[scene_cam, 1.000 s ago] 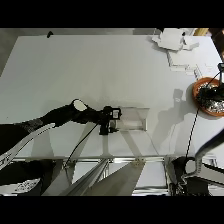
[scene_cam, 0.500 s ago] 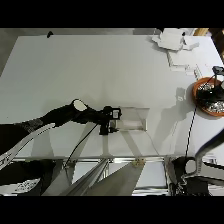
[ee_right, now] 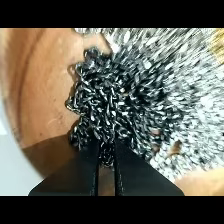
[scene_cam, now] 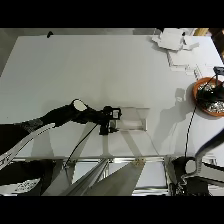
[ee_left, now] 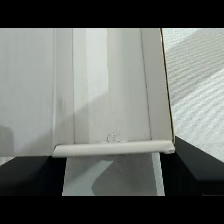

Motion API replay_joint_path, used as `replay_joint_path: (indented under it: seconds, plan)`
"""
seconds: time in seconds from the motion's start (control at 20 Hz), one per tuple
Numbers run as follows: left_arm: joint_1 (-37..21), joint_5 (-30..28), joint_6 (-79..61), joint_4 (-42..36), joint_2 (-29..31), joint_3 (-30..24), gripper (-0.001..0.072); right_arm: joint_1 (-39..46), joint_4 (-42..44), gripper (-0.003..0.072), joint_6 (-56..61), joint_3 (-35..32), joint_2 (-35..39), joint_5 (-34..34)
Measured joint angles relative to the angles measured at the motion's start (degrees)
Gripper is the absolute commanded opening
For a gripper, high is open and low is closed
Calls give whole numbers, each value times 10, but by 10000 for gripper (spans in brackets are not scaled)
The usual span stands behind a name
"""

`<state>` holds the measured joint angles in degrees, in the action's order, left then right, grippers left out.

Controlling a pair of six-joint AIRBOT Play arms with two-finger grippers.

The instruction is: Fold the box and place the chain.

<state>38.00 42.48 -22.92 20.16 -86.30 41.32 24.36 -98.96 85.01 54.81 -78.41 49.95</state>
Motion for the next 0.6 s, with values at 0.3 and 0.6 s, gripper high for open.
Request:
replay_joint_path:
  seconds: [0.3, 0.6]
  plan:
    - [0, 0, 0, 0, 0, 0, 254, 0, 81, 18, -48, 0, 116, 52]
    - [0, 0, 0, 0, 0, 0, 254, -31, 214, 18, -129, 0, 225, 119]
